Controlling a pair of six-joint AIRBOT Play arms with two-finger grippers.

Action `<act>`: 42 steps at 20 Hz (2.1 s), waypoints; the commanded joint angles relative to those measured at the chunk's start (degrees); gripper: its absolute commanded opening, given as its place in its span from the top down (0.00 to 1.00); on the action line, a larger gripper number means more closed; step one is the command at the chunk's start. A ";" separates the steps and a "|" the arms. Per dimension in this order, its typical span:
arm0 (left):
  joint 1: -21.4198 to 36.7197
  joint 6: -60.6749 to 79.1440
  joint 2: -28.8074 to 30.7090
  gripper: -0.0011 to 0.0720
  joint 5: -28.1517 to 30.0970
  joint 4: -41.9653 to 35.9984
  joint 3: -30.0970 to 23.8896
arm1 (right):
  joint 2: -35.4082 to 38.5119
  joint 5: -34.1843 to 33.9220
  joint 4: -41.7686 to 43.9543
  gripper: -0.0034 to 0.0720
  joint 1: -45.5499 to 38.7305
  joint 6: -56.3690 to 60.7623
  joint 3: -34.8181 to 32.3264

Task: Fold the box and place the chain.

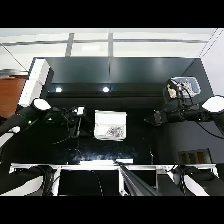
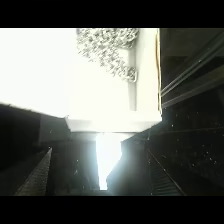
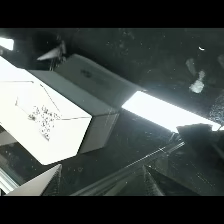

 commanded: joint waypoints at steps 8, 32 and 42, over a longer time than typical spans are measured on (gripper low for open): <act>-5.14 4.33 -3.28 0.02 -0.76 -2.45 0.50 | 0.04 -1.70 -0.09 0.17 0.00 0.20 -0.02; -5.84 -0.74 -3.28 0.01 0.98 -5.29 0.50 | 0.04 -1.77 -0.09 0.17 0.00 0.20 -0.02; -9.99 -3.58 -3.98 0.01 5.16 -4.83 0.52 | 0.04 -2.27 -0.09 0.17 0.00 0.22 -0.02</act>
